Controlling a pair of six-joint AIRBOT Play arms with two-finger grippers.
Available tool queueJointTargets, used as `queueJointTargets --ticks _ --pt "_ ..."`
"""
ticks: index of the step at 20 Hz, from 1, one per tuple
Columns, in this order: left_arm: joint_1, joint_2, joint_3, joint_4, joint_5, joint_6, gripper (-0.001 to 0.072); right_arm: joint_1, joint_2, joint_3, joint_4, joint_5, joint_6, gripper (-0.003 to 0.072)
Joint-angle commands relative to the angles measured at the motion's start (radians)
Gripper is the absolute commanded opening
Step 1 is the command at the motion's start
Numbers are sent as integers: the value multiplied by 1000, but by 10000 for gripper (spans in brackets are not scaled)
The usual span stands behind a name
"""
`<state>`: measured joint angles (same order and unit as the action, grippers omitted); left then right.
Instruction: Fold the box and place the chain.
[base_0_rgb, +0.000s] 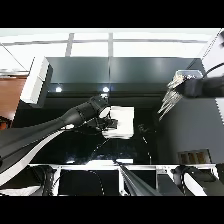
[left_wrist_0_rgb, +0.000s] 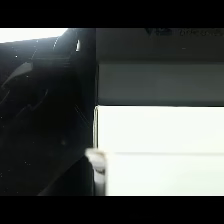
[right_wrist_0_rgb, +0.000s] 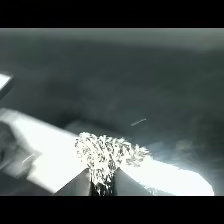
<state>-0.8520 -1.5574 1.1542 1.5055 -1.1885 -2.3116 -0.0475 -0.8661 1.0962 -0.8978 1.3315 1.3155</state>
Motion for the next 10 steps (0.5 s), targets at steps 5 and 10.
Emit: queueJointTargets --ticks 5,10 --pt "0 0 0 0 1 0 28 294 29 -127 194 -140 63 16" --pt "0 0 0 1 2 0 28 415 -26 -127 192 -238 76 16"
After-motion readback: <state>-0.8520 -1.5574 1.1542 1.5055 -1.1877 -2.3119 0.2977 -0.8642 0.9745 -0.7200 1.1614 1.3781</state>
